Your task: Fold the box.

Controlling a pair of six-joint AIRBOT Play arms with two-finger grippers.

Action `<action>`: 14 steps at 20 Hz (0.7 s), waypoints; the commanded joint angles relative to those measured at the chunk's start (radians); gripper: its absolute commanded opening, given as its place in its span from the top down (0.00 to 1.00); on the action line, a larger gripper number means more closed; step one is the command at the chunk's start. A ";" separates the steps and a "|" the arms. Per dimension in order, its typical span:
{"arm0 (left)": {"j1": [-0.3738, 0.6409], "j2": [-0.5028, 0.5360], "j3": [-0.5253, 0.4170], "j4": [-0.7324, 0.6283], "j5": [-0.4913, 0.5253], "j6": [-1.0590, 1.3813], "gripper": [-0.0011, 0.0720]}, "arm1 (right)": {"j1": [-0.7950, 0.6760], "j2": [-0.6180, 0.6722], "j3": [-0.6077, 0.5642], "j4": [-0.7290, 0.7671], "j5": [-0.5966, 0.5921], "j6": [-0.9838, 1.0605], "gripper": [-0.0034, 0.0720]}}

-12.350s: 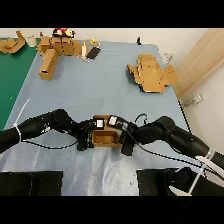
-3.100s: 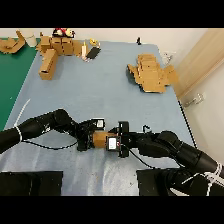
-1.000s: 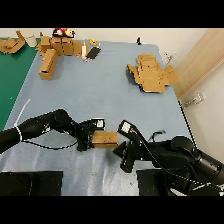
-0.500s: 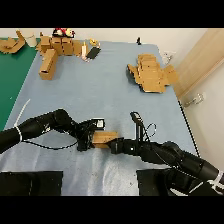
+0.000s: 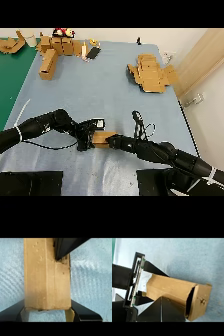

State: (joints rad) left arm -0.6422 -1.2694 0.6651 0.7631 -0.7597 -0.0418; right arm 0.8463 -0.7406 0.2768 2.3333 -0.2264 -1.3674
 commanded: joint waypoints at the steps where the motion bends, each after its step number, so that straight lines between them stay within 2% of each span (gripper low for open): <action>1: 0.000 0.000 0.000 0.000 0.000 0.000 0.40 | 0.010 -0.021 0.000 -0.003 -0.006 0.006 0.95; 14: 0.000 0.000 0.000 0.000 0.000 0.000 0.40 | 0.010 -0.058 -0.001 -0.003 -0.010 0.006 0.95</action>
State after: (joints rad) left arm -0.6422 -1.2694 0.6651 0.7631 -0.7597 -0.0418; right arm 0.8551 -0.7959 0.2768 2.3318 -0.2348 -1.3617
